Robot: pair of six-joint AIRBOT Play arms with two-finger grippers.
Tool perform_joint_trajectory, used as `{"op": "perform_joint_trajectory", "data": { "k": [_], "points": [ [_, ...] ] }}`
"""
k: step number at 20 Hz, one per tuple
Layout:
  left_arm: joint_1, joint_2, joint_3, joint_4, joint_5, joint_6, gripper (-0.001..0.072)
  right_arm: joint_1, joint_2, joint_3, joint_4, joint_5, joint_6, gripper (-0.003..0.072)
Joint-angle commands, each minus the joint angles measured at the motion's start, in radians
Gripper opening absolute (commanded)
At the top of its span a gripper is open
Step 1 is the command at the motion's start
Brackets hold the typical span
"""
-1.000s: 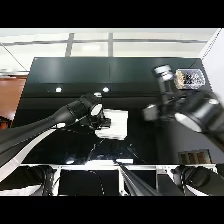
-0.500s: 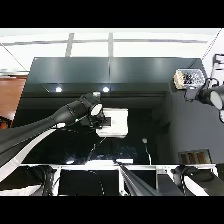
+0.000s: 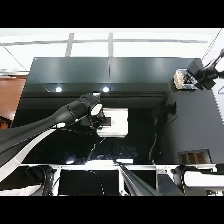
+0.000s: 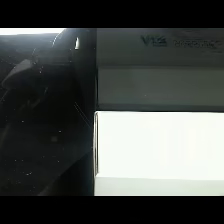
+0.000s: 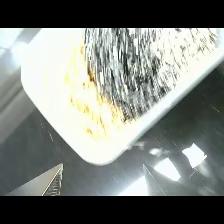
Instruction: Fold the box and place the chain.
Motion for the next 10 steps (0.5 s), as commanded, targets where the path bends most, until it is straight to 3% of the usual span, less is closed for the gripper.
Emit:
{"op": "perform_joint_trajectory", "data": {
  "k": [1, 10],
  "points": [
    [0.000, 0.000, 0.001, -0.004, -0.005, 0.001, 0.0028, -0.032, -0.215, 0.246, 0.106, 0.087, 0.095, 0.0561],
    [0.001, 0.000, 0.001, -0.004, -0.022, 0.001, 0.0029, -0.026, -0.339, 0.267, 0.145, -0.022, 0.127, 0.0560]
  ]
}}
